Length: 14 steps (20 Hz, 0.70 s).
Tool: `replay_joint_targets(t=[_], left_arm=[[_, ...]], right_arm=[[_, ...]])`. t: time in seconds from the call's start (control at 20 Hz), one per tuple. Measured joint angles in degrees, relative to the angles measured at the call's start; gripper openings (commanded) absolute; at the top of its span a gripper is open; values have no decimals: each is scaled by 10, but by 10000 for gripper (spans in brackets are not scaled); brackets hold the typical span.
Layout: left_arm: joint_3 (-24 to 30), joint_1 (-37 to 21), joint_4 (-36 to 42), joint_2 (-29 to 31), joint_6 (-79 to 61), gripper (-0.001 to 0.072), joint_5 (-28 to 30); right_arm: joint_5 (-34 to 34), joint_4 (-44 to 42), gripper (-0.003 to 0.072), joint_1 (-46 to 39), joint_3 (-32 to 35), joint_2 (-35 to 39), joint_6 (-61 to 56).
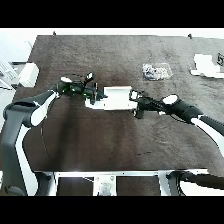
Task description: Fold the box and place the chain.
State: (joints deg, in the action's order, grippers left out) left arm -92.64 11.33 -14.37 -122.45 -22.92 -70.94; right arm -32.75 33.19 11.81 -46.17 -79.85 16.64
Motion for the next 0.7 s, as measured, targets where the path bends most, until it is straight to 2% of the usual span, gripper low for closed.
replay_joint_targets(t=[0.25, 0.6, 0.7], left_arm=[[0, 0, 0, 0, 0, 22, 0], [0, 0, 0, 0, 0, 22, 0], [0, 0, 0, 0, 0, 22, 0]], right_arm=[[-3, -6, 557, -16, -23, -1, 1], [-49, -16, 562, -37, -45, -24, 28], [-58, -26, 608, -47, -49, -32, 42]])
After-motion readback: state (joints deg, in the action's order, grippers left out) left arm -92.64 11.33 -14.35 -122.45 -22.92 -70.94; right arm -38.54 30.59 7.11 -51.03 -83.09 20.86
